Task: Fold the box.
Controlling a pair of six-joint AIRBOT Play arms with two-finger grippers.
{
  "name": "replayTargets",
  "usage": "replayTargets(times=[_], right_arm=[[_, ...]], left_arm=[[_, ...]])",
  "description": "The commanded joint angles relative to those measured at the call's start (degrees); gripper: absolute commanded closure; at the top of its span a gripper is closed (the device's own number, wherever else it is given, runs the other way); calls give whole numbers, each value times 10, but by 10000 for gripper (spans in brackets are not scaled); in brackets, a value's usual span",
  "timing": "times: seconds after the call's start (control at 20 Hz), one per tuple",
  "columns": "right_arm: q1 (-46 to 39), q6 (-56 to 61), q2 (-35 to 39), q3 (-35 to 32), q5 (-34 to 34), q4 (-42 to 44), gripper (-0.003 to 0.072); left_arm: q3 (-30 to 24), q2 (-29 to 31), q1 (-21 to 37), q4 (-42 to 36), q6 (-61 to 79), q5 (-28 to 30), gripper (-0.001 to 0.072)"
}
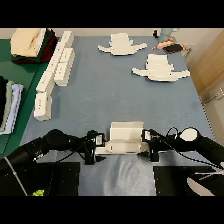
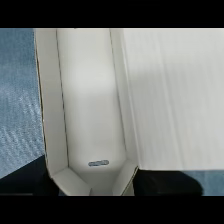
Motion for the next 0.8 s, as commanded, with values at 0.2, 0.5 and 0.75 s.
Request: replayTargets(times=[0.2,0.5,0.75], right_arm=[[0,0,0,1,0,0,175],[0,0,0,1,0,0,175],[0,0,0,1,0,0,175]], left_arm=[[41,-95,-10,-82,42,30,432],[47,-112,-43,-136,65,37,542],[47,-112,-49,-166,86,66,512]])
